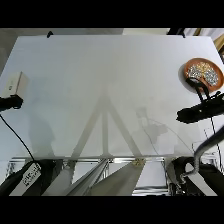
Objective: Fold the box and place the chain.
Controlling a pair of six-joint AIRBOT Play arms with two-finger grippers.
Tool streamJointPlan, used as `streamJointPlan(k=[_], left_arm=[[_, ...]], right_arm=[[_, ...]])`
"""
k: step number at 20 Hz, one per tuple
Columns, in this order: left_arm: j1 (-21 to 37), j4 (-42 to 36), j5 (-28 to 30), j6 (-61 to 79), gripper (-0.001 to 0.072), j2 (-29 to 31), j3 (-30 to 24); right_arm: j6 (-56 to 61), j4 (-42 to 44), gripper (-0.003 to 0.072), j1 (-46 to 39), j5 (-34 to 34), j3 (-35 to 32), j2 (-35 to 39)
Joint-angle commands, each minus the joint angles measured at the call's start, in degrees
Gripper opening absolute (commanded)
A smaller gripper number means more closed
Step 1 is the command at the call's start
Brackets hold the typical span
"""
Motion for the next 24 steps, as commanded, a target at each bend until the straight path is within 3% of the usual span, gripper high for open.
streamJointPlan(k=[1,10,11,13,14,15,19,20,21,24], left_arm=[[0.5,-0.3,3.5,-0.2,0.0007,-5.2,-0.2],[0.6,-0.9,4.8,0.1,0.0015,-11.3,-0.3],[0.6,-0.9,4.7,0.1,0.0054,-11.3,-0.3],[0.5,-1.2,4.7,0.0,0.0392,-11.1,-0.3],[0.5,-1.3,4.6,-0.2,0.0504,-10.9,-0.3],[0.3,-1.3,4.5,-0.2,0.0536,-10.4,-0.3],[0.1,-1.7,4.7,-0.3,0.0550,-6.9,-0.3],[0.1,-1.7,4.7,-0.3,0.0670,-5.4,-0.3],[0.1,-1.7,4.5,-0.8,0.0700,-3.6,-0.3],[0.1,-1.7,4.5,-1.8,0.0700,1.8,-0.3]], right_arm=[[0.0,0.1,0.0014,0.0,-0.3,0.1,0.0],[0.0,0.0,0.0014,0.0,-1.6,0.1,0.0],[0.0,0.0,0.0014,0.0,-1.6,0.1,0.0],[0.0,0.1,0.0014,0.0,-1.6,0.1,0.0],[0.0,0.1,0.0014,0.0,-1.6,0.1,0.0],[0.0,0.1,0.0014,0.0,-1.6,0.1,0.0],[0.0,0.1,0.0014,0.0,-1.6,0.1,0.0],[0.0,0.1,0.0014,0.0,-1.6,0.1,0.0],[0.0,0.1,0.0014,0.0,-1.6,0.1,0.0],[0.0,0.1,0.0014,0.0,-1.6,0.0,0.0]])
